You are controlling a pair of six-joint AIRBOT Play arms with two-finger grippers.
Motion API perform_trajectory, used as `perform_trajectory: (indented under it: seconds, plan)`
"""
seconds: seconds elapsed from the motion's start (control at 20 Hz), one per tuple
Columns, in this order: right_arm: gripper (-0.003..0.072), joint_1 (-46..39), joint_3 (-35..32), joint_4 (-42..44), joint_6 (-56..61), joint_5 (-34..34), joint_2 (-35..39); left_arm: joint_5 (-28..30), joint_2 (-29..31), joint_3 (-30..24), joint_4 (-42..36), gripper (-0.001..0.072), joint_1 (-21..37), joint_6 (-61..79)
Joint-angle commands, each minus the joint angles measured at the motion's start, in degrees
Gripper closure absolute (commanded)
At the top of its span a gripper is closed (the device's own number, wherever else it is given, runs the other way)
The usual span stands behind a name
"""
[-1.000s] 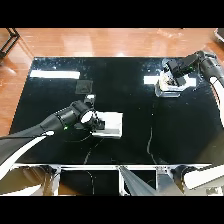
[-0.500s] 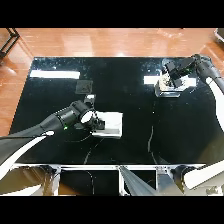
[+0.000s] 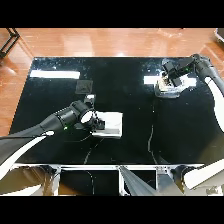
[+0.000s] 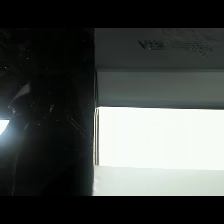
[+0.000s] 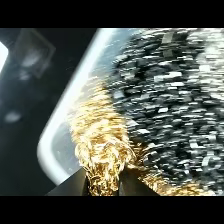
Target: Fold the box and place the chain.
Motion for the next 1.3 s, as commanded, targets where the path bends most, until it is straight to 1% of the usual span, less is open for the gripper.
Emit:
perform_trajectory:
  seconds: [0.0,0.2,0.3,0.4,0.5,0.7,0.9,1.0,1.15,1.25]
  plan:
    - [0.0665,-0.52,2.36,0.31,-9.64,-3.23,1.62,0.04,0.00,0.02,0.00,0.0684,0.00,0.02]
    - [0.0666,-0.76,2.54,0.46,-20.06,-4.42,9.25,0.00,0.00,0.02,0.02,0.0684,-0.02,0.04]
    - [0.0666,-0.31,2.54,0.46,-27.02,-7.32,14.51,-0.07,0.00,0.02,0.02,0.0684,0.00,0.02]
    - [0.0666,-0.09,2.54,0.74,-31.43,-9.29,20.09,-0.17,0.00,0.02,0.02,0.0684,-0.02,0.04]
    - [0.0666,-0.09,2.54,1.86,-35.39,-9.35,26.23,-0.17,0.00,0.02,0.02,0.0684,-0.09,0.04]
    - [0.0667,-0.07,2.54,2.99,-38.45,-8.55,38.38,-0.35,0.00,0.02,0.04,0.0684,-0.07,0.11]
    - [0.0667,-0.07,2.54,7.58,-42.77,-10.27,47.15,-0.33,0.00,0.02,0.04,0.0684,-0.07,0.11]
    - [0.0667,-0.04,2.54,9.75,-44.22,-13.27,50.34,-0.33,0.00,0.02,0.04,0.0684,-0.07,0.09]
    - [0.0667,-0.04,1.88,11.10,-47.34,-21.92,53.29,-0.20,0.00,0.02,0.04,0.0684,-0.07,0.09]
    - [0.0667,-0.02,-1.16,15.23,-51.45,-26.25,55.36,-0.17,0.00,0.02,0.04,0.0684,-0.07,0.09]
